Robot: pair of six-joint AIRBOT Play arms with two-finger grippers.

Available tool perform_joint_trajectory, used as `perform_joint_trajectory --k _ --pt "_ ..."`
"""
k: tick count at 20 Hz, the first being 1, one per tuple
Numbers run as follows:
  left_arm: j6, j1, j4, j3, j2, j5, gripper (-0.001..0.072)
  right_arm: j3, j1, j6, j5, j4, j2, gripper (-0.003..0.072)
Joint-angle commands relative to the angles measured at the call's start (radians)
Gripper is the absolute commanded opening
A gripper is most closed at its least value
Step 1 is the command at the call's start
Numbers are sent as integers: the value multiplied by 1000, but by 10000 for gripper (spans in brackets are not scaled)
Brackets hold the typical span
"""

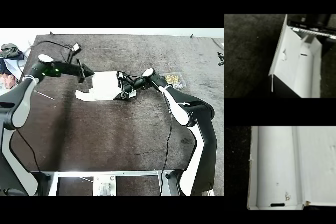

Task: Fold the box and place the chain.

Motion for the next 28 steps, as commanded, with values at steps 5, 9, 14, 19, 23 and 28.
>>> perform_joint_trajectory --k 5,9,14,19,23,28 --pt "-13 -16 441 60 -2 -137 620 0 1 2 1 2 0 274" --pt "-77 -83 520 56 -14 -90 621 0 1 2 0 2 0 274" --pt "-92 -128 600 -8 -27 -48 622 0 1 2 1 2 0 274" --pt "-97 -141 574 -43 -27 -7 620 0 1 2 0 2 0 274" --pt "-103 -141 546 -43 -27 -10 618 0 1 2 1 2 0 274" --pt "-112 -141 540 -43 -27 -31 587 0 1 2 0 2 0 274"
